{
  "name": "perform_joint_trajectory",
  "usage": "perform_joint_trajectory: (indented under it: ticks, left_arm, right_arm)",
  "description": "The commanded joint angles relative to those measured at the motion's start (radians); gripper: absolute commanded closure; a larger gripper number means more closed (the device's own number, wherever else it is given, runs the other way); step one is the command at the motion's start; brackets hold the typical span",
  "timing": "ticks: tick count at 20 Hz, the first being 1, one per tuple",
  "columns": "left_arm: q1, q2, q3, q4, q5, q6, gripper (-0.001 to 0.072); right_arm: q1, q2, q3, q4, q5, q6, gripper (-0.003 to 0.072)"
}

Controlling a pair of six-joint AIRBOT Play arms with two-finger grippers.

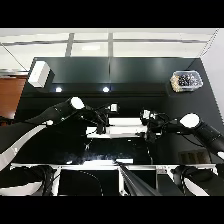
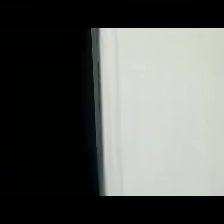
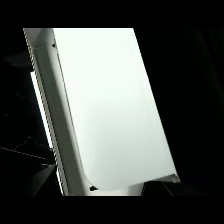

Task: Fold the box and place the chain.

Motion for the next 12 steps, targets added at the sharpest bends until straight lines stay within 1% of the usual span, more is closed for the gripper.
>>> perform_joint_trajectory:
  ticks: [1, 7, 12]
  left_arm:
    - [0.000, 0.001, 0.001, 0.000, 0.001, 0.000, 0.0686]
    - [0.000, 0.001, 0.001, 0.000, 0.001, 0.000, 0.0686]
    - [0.000, 0.000, 0.001, 0.000, 0.001, -0.001, 0.0686]
  right_arm:
    - [0.002, -0.025, -0.012, 0.014, 0.014, -0.062, 0.0052]
    - [0.002, -0.089, -0.012, 0.015, 0.013, -0.172, 0.0051]
    - [0.002, -0.114, -0.012, 0.020, 0.014, -0.205, 0.0051]
